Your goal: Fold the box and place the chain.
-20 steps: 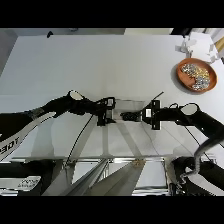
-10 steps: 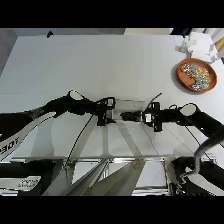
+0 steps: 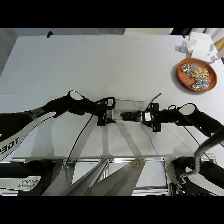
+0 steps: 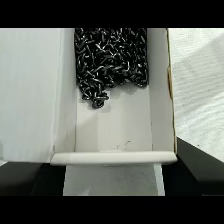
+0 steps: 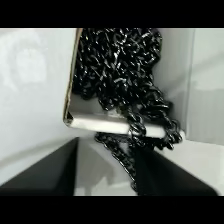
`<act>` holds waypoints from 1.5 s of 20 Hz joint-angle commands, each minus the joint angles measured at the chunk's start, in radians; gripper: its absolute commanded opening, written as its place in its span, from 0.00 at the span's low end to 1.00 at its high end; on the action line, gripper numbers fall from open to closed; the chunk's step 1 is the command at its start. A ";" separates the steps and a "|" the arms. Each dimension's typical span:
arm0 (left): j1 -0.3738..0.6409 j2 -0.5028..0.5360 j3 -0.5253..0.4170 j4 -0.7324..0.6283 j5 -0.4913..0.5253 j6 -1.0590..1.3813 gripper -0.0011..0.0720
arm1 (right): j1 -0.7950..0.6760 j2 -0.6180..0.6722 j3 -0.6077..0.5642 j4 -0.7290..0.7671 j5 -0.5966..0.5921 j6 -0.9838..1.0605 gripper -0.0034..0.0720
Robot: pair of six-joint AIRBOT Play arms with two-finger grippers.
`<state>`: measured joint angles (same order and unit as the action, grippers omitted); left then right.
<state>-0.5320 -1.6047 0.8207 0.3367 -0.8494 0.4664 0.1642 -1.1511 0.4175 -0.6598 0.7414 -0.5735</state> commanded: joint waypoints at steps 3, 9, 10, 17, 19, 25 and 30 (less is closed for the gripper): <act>0.000 0.000 0.000 0.000 0.000 0.000 0.03 | 0.000 -0.011 0.001 0.013 0.042 0.000 0.24; 0.000 0.000 0.000 0.000 0.000 0.000 0.03 | 0.000 0.016 0.001 0.010 0.015 0.083 0.07; 0.000 0.000 0.000 0.000 0.000 0.000 0.03 | 0.000 0.029 0.001 0.001 -0.006 0.139 0.07; 0.000 0.000 0.000 0.000 0.000 0.000 0.03 | 0.000 0.229 0.001 -0.140 -0.065 0.372 0.07; 0.000 0.000 0.000 0.000 0.000 0.000 0.03 | 0.000 0.302 0.001 -0.153 -0.064 0.449 0.07; 0.000 0.000 0.000 0.000 0.000 0.000 0.03 | 0.000 0.506 0.001 -0.116 0.006 0.659 0.07; 0.000 0.000 0.000 0.000 0.000 0.000 0.03 | 0.001 0.542 0.062 0.058 0.119 0.663 0.07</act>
<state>-0.5320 -1.6047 0.8207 0.3363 -0.8494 0.4660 0.1642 -0.6353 0.4438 -0.6960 0.7872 0.0605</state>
